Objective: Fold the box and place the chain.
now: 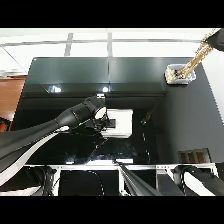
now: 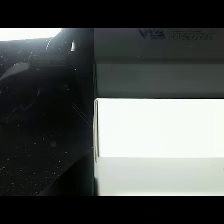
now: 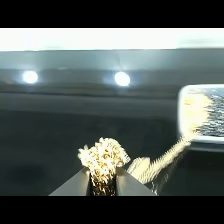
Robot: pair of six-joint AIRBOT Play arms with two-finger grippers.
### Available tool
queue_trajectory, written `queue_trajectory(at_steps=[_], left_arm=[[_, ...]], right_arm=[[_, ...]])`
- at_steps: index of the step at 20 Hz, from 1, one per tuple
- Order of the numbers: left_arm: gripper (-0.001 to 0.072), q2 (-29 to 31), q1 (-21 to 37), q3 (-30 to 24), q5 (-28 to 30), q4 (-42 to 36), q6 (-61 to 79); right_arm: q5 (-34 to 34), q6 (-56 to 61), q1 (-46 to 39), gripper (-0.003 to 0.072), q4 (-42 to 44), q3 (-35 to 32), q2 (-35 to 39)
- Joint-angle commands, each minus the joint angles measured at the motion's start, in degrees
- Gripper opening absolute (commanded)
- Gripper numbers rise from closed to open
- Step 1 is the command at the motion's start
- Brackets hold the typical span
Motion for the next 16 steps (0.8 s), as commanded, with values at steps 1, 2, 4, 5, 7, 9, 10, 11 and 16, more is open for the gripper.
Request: queue_trajectory(at_steps=[1,2,4,5,7,9,10,11,16], left_arm=[[0.0026,0.0,0.0,0.0,0.0,0.0,0.0],[0.0027,0.0,0.0,0.0,0.0,0.0,0.0],[0.0027,0.0,0.0,0.0,0.0,0.0,0.0],[0.0026,0.0,0.0,0.0,0.0,0.0,0.0],[0.0026,0.0,0.0,0.0,0.0,0.0,0.0],[0.0027,0.0,0.0,0.0,0.0,0.0,0.0],[0.0027,0.0,0.0,0.0,-0.1,0.0,0.0],[0.0027,0.0,0.0,0.0,-0.1,0.0,0.0],[0.0027,0.0,0.0,0.0,0.0,0.0,0.0]], right_arm=[[4.1,-0.9,3.6,0.0013,3.0,-3.6,9.2],[4.9,-0.9,4.3,0.0012,3.8,-3.6,10.4],[6.4,-0.8,4.7,0.0013,6.6,-3.6,11.9],[7.3,-0.8,4.7,0.0012,8.6,-3.6,12.1],[7.5,-0.9,4.7,0.0013,13.6,-3.8,12.1],[8.2,-0.9,4.7,0.0013,18.2,-4.3,12.1],[8.8,-0.9,4.7,0.0013,20.3,-4.5,12.1],[9.3,-0.9,4.8,0.0013,22.3,-4.5,12.1],[9.4,0.0,8.3,0.0013,24.7,-4.5,11.8]])
